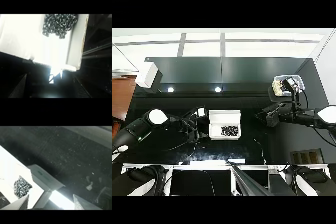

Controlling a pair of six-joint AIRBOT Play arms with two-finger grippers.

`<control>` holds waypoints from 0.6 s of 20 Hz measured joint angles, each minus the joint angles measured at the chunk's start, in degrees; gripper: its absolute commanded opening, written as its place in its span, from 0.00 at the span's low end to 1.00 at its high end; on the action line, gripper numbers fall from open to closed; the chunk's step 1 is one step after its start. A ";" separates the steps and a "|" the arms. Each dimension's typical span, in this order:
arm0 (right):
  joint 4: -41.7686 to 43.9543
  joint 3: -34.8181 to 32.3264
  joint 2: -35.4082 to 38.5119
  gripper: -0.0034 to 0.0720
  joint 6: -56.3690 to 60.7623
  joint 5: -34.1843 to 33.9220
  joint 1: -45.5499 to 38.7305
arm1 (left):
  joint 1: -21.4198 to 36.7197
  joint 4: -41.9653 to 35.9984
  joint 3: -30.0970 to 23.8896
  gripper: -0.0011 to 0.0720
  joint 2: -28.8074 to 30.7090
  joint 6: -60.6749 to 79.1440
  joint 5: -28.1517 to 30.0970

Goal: Fold the box and place the chain.

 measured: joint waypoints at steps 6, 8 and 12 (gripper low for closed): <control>-0.15 0.00 0.00 0.90 0.00 -0.44 -0.02 | 0.11 -1.53 -0.02 0.96 -0.28 -0.70 0.33; -0.35 0.00 0.00 0.90 0.02 -0.46 -0.02 | 0.92 -1.64 -0.02 0.98 -0.26 -0.94 -0.79; -0.57 0.00 0.00 0.90 0.04 -0.17 -0.02 | 9.77 -2.49 -0.02 0.97 0.20 1.07 -4.68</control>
